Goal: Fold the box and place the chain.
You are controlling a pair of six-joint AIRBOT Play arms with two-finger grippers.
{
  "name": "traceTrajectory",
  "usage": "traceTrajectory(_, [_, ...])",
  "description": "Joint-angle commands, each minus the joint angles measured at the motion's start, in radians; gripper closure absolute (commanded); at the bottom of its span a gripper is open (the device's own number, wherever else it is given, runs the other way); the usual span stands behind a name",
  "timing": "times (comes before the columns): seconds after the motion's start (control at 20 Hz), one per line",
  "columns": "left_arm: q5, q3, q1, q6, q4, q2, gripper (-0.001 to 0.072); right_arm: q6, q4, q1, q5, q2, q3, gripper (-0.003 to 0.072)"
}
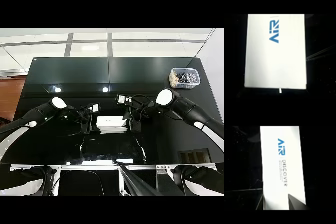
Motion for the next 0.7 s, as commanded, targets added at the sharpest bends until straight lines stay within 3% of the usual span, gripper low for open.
traceTrajectory(0.0, [0.000,0.000,0.000,0.000,0.000,0.000,0.0311,0.049,-0.019,0.001,0.011,0.001,-0.005,0.0302])
traceTrajectory(0.25, [0.000,0.000,0.000,0.000,0.000,0.000,0.0311,0.198,-0.018,-0.018,0.027,0.070,0.023,0.0302])
traceTrajectory(0.4, [0.000,0.000,0.000,0.000,0.000,0.000,0.0311,0.495,-0.013,-0.062,0.043,0.133,0.024,0.0303])
traceTrajectory(0.45, [0.000,0.000,0.000,0.000,0.000,0.000,0.0311,0.589,0.002,-0.073,0.077,0.132,0.023,0.0422])
traceTrajectory(0.5, [0.000,0.000,0.000,0.000,0.000,0.000,0.0311,0.645,0.019,-0.076,0.109,0.131,0.013,0.0672])
traceTrajectory(0.65, [0.000,0.000,0.000,0.000,0.000,0.000,0.0311,0.727,0.153,-0.074,0.121,0.116,-0.031,0.0682])
